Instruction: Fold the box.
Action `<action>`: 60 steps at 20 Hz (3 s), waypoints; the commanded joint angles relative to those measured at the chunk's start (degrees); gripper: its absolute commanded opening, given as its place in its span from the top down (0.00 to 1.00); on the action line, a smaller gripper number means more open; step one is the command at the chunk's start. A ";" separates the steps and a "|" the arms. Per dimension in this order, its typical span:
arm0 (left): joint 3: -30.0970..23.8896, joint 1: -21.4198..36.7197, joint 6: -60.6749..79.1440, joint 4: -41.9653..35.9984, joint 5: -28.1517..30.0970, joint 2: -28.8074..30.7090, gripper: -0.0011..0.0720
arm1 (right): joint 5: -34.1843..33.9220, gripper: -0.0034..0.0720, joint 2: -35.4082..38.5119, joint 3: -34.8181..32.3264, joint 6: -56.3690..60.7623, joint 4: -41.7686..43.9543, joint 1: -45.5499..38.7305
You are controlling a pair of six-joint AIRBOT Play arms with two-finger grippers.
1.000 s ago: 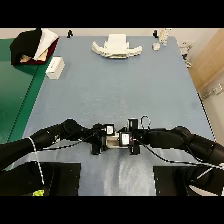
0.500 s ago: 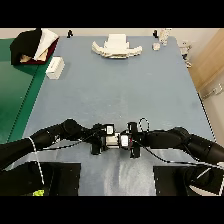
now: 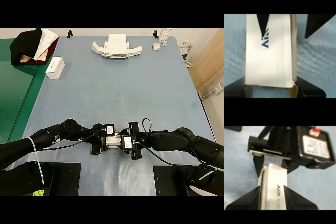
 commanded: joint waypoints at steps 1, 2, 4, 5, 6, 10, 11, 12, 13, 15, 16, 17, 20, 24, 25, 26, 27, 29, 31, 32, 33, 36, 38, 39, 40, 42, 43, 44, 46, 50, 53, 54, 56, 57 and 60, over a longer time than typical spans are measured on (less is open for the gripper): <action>0.00 -0.04 0.00 0.00 0.00 0.00 0.56 | 0.11 0.36 3.63 0.00 6.49 -0.07 -1.53; 0.00 -0.04 0.00 0.00 0.00 0.00 0.56 | 0.09 0.43 4.20 0.00 12.68 -0.04 -2.32; 0.00 -0.04 0.00 0.00 0.02 0.00 0.56 | 0.31 0.87 4.28 -0.04 25.97 -0.07 -3.15; 0.00 -0.04 0.00 0.00 0.00 0.00 0.56 | 1.60 0.94 4.22 -0.59 31.08 0.37 -3.26; 0.00 -0.04 0.00 0.00 0.02 0.00 0.56 | 3.98 0.95 4.31 -1.86 33.57 1.88 -3.17; 0.00 -0.04 0.00 0.00 0.02 0.00 0.56 | 18.18 0.95 4.37 -9.49 34.73 9.38 1.60; 0.00 -0.04 0.00 0.00 0.02 0.00 0.56 | 20.79 0.95 4.37 -10.78 36.00 9.29 3.89; 0.00 -0.04 0.00 0.00 0.00 0.00 0.56 | 23.19 0.95 4.37 -11.80 36.85 9.27 5.86; 0.00 -0.04 0.00 0.00 0.02 0.00 0.56 | 25.81 0.95 4.35 -12.63 37.62 9.14 7.76; 0.00 -0.04 0.00 0.00 0.02 0.00 0.56 | 29.99 0.95 4.35 -13.86 38.45 9.07 10.58; 0.00 -0.04 0.00 0.00 0.00 0.00 0.56 | 31.17 0.95 4.24 -14.40 38.45 9.07 11.52; 0.00 -0.04 0.00 0.00 0.00 0.00 0.56 | 31.41 0.95 4.24 -14.93 38.42 9.07 12.04; 0.00 -0.04 0.00 0.00 0.00 0.00 0.56 | 31.52 0.95 4.24 -16.28 38.42 8.98 12.66; 0.00 -0.04 0.00 0.00 0.02 0.00 0.56 | 32.81 0.95 3.74 -17.79 39.04 8.96 12.61; 0.00 -0.04 0.00 0.00 0.00 0.00 0.56 | 32.98 0.95 3.02 -17.94 39.43 8.94 12.63; 0.00 -0.04 0.00 0.00 0.02 0.00 0.56 | 33.03 0.95 2.25 -17.94 39.54 8.94 12.63; 0.00 -0.04 0.00 0.00 0.02 0.00 0.56 | 33.03 0.95 1.90 -17.90 39.52 8.94 12.63; 0.00 -0.04 0.00 0.00 0.02 0.00 0.56 | 33.05 0.95 1.77 -17.92 39.52 8.92 12.63; 0.00 -0.04 0.00 0.00 0.00 0.00 0.56 | 33.05 0.95 1.77 -17.92 39.52 8.92 12.63; 0.00 -0.04 0.00 0.00 0.00 0.00 0.56 | 33.03 0.95 1.75 -17.92 39.52 8.92 12.63; 0.00 -0.04 0.00 0.00 0.00 0.00 0.56 | 33.03 0.95 1.77 -17.92 39.52 8.90 12.63; 0.00 -0.04 0.00 0.00 0.00 0.00 0.56 | 33.07 0.95 1.77 -17.92 39.50 8.87 12.63; 0.00 -0.04 0.00 0.00 0.02 0.00 0.56 | 33.11 0.95 1.84 -17.88 39.50 8.48 12.63; 0.00 -0.04 0.00 0.00 0.02 0.00 0.56 | 33.20 0.95 1.88 -17.81 39.47 8.33 12.63; 0.00 -0.04 0.00 0.00 0.02 0.00 0.56 | 33.38 0.95 1.88 -17.62 39.47 7.74 12.63; 0.00 -0.04 0.00 0.00 0.00 0.00 0.56 | 33.33 0.95 1.88 -16.39 39.23 7.32 12.63; 0.00 -0.04 0.00 0.00 0.02 0.00 0.56 | 33.31 0.95 1.88 -15.50 39.23 6.75 12.63; 0.00 -0.04 0.00 0.00 0.00 0.00 0.56 | 33.22 0.95 1.88 -14.51 39.23 6.27 12.61; 0.00 -0.04 0.00 0.00 0.02 0.00 0.56 | 33.11 0.95 1.88 -12.63 39.21 5.51 12.61; 0.00 -0.04 0.00 0.00 0.00 0.00 0.56 | 33.05 0.95 1.88 -9.46 38.62 4.81 12.02; 0.00 -0.04 0.00 0.00 0.02 0.00 0.56 | 31.87 0.95 1.88 -6.80 37.16 4.09 9.16; 0.00 -0.04 0.00 0.00 0.00 0.00 0.56 | 30.71 0.95 1.86 -5.84 36.96 3.26 7.63; 0.00 -0.04 0.00 0.00 0.02 0.00 0.56 | 26.91 0.95 1.84 -3.52 36.26 0.11 3.37; 0.00 -0.04 0.00 0.00 0.02 0.00 0.56 | 24.24 0.95 1.75 -1.99 36.26 -2.03 1.09; 0.00 -0.04 0.00 0.00 0.02 0.00 0.56 | 11.63 0.95 -0.13 5.11 36.65 -10.05 -7.80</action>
